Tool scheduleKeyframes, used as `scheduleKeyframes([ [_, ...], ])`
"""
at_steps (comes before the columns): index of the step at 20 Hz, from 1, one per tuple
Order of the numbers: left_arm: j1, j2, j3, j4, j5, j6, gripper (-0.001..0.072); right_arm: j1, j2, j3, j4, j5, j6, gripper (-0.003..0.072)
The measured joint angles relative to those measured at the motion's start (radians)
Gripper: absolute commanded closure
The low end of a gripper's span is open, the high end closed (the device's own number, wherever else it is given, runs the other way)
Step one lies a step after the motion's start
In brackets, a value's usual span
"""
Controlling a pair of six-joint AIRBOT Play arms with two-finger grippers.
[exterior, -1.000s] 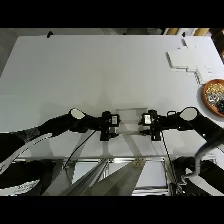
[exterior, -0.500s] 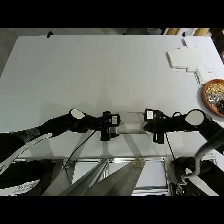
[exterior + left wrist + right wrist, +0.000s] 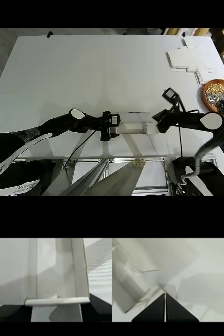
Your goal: Fold the box and place the chain.
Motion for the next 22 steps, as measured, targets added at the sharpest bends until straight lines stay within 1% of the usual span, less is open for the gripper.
scheduleKeyframes([
  [4,0.0,0.0,0.0,0.0,0.0,0.0,0.0505,-0.131,-0.098,0.002,-0.014,-0.028,0.212,0.0669],
  [8,0.0,0.0,0.0,0.0,0.0,0.0,0.0505,-0.173,-0.224,0.0,-0.053,0.023,0.324,0.0669],
  [11,0.0,0.0,0.0,0.0,0.0,0.0,0.0505,-0.182,-0.283,-0.005,-0.069,0.061,0.363,0.0669],
  [14,0.0,0.0,0.0,0.0,0.0,0.0,0.0505,-0.162,-0.306,-0.007,-0.07,0.098,0.382,0.0669],
  [17,0.0,0.0,0.0,0.0,0.0,0.0,0.0505,-0.098,-0.309,-0.008,-0.068,0.126,0.388,0.0669],
  [18,0.0,0.0,0.0,0.001,0.0,0.0,0.0505,-0.073,-0.299,-0.01,-0.07,0.16,0.39,0.0669],
  [20,0.0,0.0,0.0,0.0,0.0,0.0,0.0505,-0.039,-0.261,-0.008,-0.071,0.142,0.392,0.0668],
  [22,0.0,0.0,0.0,0.001,-0.001,0.0,0.0505,-0.02,-0.206,-0.008,-0.068,0.161,0.394,0.0668],
])
